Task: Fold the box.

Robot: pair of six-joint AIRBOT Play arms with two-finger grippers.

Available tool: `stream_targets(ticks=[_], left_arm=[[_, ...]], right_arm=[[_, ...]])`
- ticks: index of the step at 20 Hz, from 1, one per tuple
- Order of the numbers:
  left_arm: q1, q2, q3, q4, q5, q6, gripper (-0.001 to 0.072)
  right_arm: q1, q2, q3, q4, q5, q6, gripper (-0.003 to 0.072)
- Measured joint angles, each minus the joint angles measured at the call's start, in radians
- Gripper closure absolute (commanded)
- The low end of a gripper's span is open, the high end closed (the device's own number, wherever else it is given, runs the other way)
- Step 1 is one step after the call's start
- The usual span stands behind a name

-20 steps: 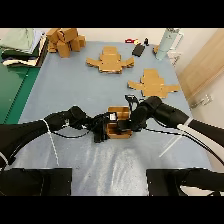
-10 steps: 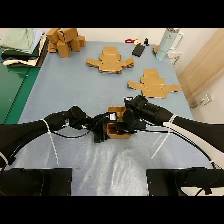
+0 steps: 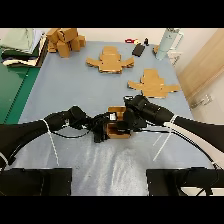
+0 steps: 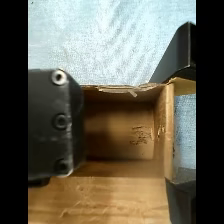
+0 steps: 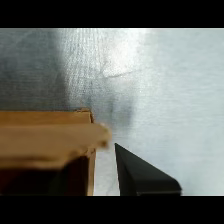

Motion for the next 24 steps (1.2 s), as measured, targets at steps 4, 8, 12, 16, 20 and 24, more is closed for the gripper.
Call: stream_targets(ticks=[4,8,12,16,20,24], left_arm=[[0.0,0.0,0.0,0.0,0.0,0.0,0.0223],[0.0,0.0,0.0,0.0,0.0,0.0,0.0223],[0.0,0.0,0.0,0.0,0.0,0.0,0.0223],[0.0,0.0,0.0,0.0,0.0,0.0,0.0223],[0.0,0.0,0.0,0.0,0.0,0.0,0.0223],[0.0,0.0,0.0,0.0,0.0,0.0,0.0223]], right_arm=[[0.0,0.071,0.025,0.014,-0.06,-0.009,0.0288],[-0.037,0.166,0.035,-0.026,-0.137,-0.037,0.06],[-0.208,0.171,0.037,-0.076,-0.14,-0.162,0.0684],[-0.496,0.042,0.049,0.299,-0.005,-0.585,0.0685],[-0.71,-0.157,0.095,0.891,-0.043,-1.071,0.0685],[-0.715,-0.25,0.119,1.136,-0.172,-1.319,0.0685]])
